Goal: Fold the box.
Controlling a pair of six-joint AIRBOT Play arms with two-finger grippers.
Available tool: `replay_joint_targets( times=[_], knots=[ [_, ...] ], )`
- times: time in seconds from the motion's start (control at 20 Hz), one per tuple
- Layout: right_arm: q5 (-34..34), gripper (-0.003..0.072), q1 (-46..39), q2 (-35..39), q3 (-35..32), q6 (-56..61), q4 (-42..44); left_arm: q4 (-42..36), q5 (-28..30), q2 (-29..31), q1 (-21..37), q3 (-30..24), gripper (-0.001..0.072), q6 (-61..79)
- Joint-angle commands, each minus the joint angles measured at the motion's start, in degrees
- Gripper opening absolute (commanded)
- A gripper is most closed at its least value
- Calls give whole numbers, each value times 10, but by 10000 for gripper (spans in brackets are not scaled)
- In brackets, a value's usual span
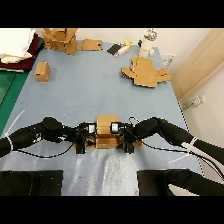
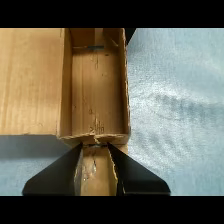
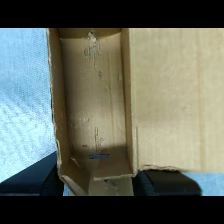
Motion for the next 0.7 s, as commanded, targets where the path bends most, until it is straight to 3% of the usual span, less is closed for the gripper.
replay_joint_targets(
  times=[0.0, 0.25, 0.45, 0.5, 0.6, 0.65],
  knots=[
    [0, 497, 0, 0, 0, 0, 0, -17, 3, -2, 0, 2, 223, 18],
    [0, 498, 0, 0, 0, 0, 0, -73, 3, -6, -18, 2, 222, 50],
    [0, 498, 0, 0, 0, 0, 0, -74, 7, -7, -22, 3, 225, 54],
    [0, 498, 0, 0, 0, 0, 0, -74, 7, -7, -22, 3, 280, 55],
    [0, 497, 0, 0, 0, 0, 0, -74, 7, -7, -22, 3, 568, 56],
    [0, 498, 0, 0, 0, 0, 0, -74, 7, -7, -22, 3, 605, 55]
  ],
)
